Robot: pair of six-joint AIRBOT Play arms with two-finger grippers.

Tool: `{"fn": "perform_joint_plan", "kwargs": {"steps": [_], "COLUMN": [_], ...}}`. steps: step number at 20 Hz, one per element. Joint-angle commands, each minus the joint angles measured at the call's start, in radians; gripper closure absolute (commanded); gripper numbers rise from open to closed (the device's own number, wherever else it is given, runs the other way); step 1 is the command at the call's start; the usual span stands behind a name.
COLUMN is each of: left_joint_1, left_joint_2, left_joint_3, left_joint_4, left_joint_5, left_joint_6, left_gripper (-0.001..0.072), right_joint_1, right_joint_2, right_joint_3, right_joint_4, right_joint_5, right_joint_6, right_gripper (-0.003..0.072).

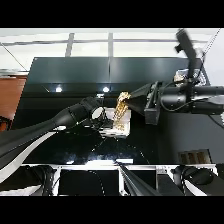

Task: Fold the box and place the chain.

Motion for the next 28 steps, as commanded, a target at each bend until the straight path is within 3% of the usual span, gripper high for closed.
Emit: {"fn": "perform_joint_plan", "kwargs": {"steps": [1,8,9,10,11,14,21,27,28], "left_joint_1": [0.0,0.0,0.0,0.0,0.0,0.0,0.0,0.003,0.002], "left_joint_2": [0.0,0.0,0.0,0.0,0.0,0.0,-0.001,0.002,0.006], "left_joint_3": [0.001,0.001,0.001,0.001,0.001,0.001,0.001,0.002,0.003], "left_joint_4": [0.0,0.001,0.001,0.001,0.0,0.0,0.001,-0.005,-0.005], "left_joint_5": [0.001,0.001,0.001,0.001,0.001,0.001,0.001,-0.017,-0.018], "left_joint_6": [0.0,0.0,0.0,0.0,0.0,0.0,0.001,-0.063,-0.091], "left_gripper": [0.0675,0.0675,0.0675,0.0676,0.0675,0.0675,0.0675,0.0671,0.0617], "right_joint_1": [0.015,0.021,0.021,0.018,0.009,-0.073,-0.349,-0.357,-0.357], "right_joint_2": [-0.045,-0.161,-0.161,-0.159,-0.156,-0.086,0.219,0.263,0.263], "right_joint_3": [-0.072,-0.224,-0.224,-0.224,-0.223,-0.22,-0.216,-0.216,-0.216], "right_joint_4": [-0.014,-0.083,-0.127,-0.155,-0.173,-0.2,-0.25,-0.224,-0.224], "right_joint_5": [0.01,-0.1,-0.107,-0.108,-0.098,-0.045,0.159,0.225,0.223], "right_joint_6": [0.034,0.04,0.061,0.086,0.087,0.089,0.148,0.229,0.228], "right_gripper": [0.0668,0.0662,0.0632,0.0404,0.0274,0.0274,0.0275,0.0275,0.0275]}}
